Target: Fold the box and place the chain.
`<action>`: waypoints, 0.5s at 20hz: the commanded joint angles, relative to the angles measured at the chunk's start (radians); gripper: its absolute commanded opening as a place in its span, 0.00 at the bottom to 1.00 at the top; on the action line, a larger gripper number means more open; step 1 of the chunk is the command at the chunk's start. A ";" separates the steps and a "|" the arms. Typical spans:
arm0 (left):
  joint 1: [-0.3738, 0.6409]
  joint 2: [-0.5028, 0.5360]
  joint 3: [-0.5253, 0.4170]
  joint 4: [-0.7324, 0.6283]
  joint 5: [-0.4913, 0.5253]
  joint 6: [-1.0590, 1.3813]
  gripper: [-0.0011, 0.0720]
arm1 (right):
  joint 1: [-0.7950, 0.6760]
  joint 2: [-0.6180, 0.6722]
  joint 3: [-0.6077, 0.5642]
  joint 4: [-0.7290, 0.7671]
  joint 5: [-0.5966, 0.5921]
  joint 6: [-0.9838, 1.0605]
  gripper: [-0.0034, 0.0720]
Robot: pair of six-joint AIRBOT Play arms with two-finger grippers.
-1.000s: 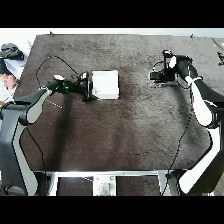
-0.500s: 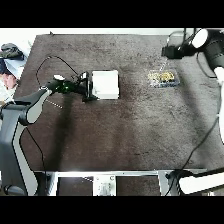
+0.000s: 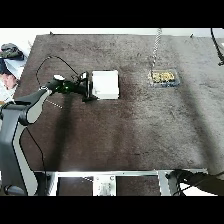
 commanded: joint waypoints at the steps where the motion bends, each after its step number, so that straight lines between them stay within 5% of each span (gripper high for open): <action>1: 0.000 -0.001 0.000 0.000 0.000 0.000 0.59 | 0.095 0.019 0.000 -0.001 -0.068 -0.032 0.06; 10: 0.000 -0.001 0.000 0.000 0.000 0.000 0.59 | 0.235 -0.058 -0.001 0.031 -0.054 -0.040 0.06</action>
